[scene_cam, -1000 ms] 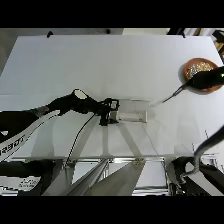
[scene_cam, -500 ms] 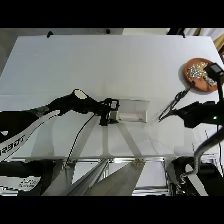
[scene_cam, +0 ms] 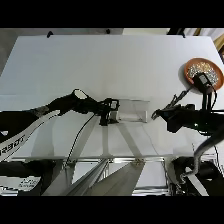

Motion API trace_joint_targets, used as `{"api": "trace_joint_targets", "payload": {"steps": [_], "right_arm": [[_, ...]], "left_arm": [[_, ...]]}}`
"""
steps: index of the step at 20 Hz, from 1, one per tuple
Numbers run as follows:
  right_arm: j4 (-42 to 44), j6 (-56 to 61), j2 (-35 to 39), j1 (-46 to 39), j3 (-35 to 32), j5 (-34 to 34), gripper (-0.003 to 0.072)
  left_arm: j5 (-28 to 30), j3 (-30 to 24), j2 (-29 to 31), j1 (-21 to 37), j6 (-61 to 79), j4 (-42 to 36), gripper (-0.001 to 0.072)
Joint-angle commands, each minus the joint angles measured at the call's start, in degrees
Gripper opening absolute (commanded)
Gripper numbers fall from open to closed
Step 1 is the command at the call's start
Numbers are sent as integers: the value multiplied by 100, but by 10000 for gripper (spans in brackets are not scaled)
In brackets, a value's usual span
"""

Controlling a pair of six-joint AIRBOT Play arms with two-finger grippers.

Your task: Fold the box and place the chain.

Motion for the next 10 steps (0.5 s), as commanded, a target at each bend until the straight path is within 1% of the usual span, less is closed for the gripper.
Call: {"api": "trace_joint_targets", "payload": {"steps": [1, 4, 10], "right_arm": [[120, -7, -129, 540, -68, -944, 12], [118, -7, -542, 940, -68, -1263, 13], [118, -7, -1729, 1720, -68, -2061, 13]], "left_arm": [[2, 7, 2, 2, 2, 0, 140], [2, 7, 2, 2, 2, 2, 140], [0, 7, 2, 2, 2, 2, 140]]}}
